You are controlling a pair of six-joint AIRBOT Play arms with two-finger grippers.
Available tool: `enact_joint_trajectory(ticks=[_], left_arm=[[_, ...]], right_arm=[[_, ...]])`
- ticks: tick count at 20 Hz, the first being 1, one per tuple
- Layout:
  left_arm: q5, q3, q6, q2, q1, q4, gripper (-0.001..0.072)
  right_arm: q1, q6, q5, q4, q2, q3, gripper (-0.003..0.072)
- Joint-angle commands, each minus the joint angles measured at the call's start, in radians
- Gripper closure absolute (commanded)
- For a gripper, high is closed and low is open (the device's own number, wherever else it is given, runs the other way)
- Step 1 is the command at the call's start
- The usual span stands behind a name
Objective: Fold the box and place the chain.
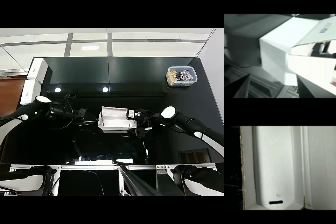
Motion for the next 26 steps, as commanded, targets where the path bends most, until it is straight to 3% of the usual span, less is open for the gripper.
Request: enact_joint_trajectory(ticks=[1,15,17,20,26], left_arm=[[-0.021,0.035,-0.027,-0.001,-0.011,-0.005,0.0076],[0.072,0.212,-0.433,0.013,-0.234,0.243,0.0091],[0.072,0.241,-0.451,0.013,-0.255,0.26,0.0247],[0.073,0.273,-0.501,0.012,-0.285,0.269,0.0248],[0.086,0.326,-0.721,0.012,-0.36,0.499,0.0248]], right_arm=[[0.0,0.0,0.0,0.0,0.0,0.0,0.0519],[0.0,0.0,0.0,0.0,0.0,0.0,0.0519],[0.0,0.0,0.0,0.0,0.0,0.0,0.0519],[0.0,0.0,0.0,0.0,0.0,0.0,0.052],[0.0,0.0,0.0,0.0,0.0,0.0,0.0519]])
